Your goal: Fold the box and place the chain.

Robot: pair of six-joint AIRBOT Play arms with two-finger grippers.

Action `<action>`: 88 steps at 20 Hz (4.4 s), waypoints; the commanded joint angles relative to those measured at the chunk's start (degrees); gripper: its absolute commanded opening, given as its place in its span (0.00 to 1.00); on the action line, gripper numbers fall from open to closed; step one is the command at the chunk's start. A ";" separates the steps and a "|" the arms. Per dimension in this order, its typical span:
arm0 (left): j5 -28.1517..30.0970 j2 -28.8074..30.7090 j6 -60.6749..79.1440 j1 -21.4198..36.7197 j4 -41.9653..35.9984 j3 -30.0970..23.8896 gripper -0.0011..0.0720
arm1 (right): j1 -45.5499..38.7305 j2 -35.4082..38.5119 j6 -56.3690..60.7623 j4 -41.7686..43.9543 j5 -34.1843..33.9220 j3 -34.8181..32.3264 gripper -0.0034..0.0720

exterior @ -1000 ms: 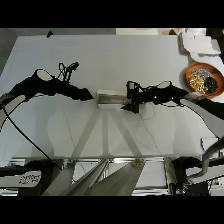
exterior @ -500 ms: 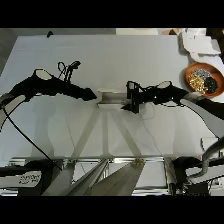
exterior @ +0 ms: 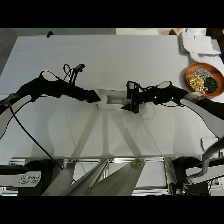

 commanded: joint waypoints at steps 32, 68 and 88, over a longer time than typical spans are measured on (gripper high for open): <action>4.59 2.84 -15.93 -4.74 4.37 0.07 0.88 | 0.00 0.00 0.00 0.00 0.02 0.04 0.53; 13.05 4.59 -41.48 -18.93 33.20 4.94 0.64 | 0.00 0.00 0.00 0.02 0.02 0.04 0.53; 16.02 2.21 -54.25 -21.68 44.78 4.94 0.39 | 0.00 0.00 0.00 0.00 0.02 0.04 0.53</action>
